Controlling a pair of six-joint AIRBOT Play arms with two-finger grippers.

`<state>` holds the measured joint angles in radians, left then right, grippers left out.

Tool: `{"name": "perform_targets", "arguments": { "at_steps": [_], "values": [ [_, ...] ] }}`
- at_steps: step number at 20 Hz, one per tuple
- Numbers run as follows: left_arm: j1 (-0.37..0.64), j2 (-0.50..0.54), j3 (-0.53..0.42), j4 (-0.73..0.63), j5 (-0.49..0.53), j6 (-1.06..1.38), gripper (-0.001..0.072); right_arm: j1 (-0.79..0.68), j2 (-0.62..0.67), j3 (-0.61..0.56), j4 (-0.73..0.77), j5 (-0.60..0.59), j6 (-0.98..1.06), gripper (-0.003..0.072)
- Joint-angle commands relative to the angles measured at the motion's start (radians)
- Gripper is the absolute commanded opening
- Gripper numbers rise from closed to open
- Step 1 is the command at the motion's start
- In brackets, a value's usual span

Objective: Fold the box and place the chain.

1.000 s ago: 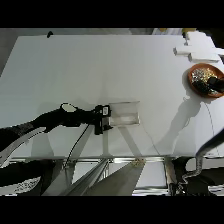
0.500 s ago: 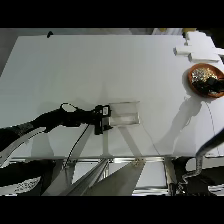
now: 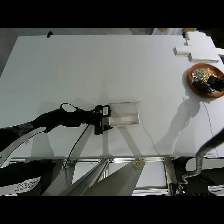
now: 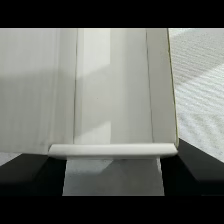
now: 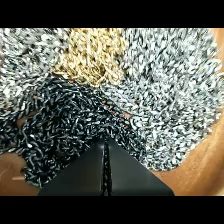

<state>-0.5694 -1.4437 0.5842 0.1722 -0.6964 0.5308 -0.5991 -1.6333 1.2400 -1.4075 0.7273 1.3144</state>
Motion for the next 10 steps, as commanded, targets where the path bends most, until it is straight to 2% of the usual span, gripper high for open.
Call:
{"name": "perform_targets", "arguments": {
  "at_steps": [1,3,5,6,10],
  "values": [
    [0.000,0.001,0.000,0.000,0.000,0.000,0.0088,0.001,0.015,0.000,-0.001,0.024,-0.059,0.0019],
    [0.000,0.001,0.000,0.000,0.000,0.000,0.0088,0.002,0.002,0.000,-0.001,0.043,-0.095,0.0102],
    [0.000,0.001,0.000,0.000,0.000,0.000,0.0088,0.002,-0.015,0.000,-0.003,0.052,-0.106,0.0131],
    [0.000,0.001,0.000,0.000,0.000,0.000,0.0088,0.002,-0.025,0.000,-0.002,0.058,-0.120,0.0197],
    [0.000,0.001,0.000,0.000,0.000,0.000,0.0088,0.002,-0.046,0.000,-0.002,0.056,-0.119,0.0195]
  ]
}}
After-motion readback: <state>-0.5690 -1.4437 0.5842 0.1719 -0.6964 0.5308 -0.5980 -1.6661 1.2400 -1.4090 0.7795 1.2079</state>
